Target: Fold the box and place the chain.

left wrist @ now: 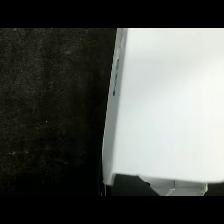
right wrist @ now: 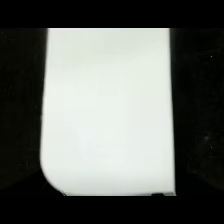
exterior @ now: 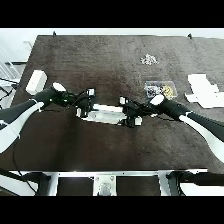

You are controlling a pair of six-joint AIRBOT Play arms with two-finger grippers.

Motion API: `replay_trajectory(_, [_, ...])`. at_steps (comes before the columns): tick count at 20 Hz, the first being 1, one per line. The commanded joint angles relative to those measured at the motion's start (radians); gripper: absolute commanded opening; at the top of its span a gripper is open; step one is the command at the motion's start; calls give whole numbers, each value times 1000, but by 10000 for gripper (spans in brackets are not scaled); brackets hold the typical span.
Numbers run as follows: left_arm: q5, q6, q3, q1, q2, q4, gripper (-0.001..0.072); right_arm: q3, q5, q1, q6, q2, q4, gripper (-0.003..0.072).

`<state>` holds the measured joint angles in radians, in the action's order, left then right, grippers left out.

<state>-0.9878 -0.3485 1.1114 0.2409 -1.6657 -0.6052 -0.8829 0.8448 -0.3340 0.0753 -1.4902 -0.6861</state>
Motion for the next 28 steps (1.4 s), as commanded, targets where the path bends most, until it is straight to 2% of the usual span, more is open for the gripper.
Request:
replay_trajectory(1, [0,0,0,0,0,0,21,-28,1,5,15,-30,6,621])
replay_trajectory(4, [1,0,0,0,0,0,21,-77,3,21,17,-62,2,621])
replay_trajectory(8, [1,0,0,0,0,0,21,-135,104,53,40,-105,-6,620])
replay_trajectory(12, [1,0,0,0,0,0,21,-137,119,59,19,-106,-36,621])
replay_trajectory(28, [1,0,0,0,0,0,21,-139,58,35,15,-135,-36,621])
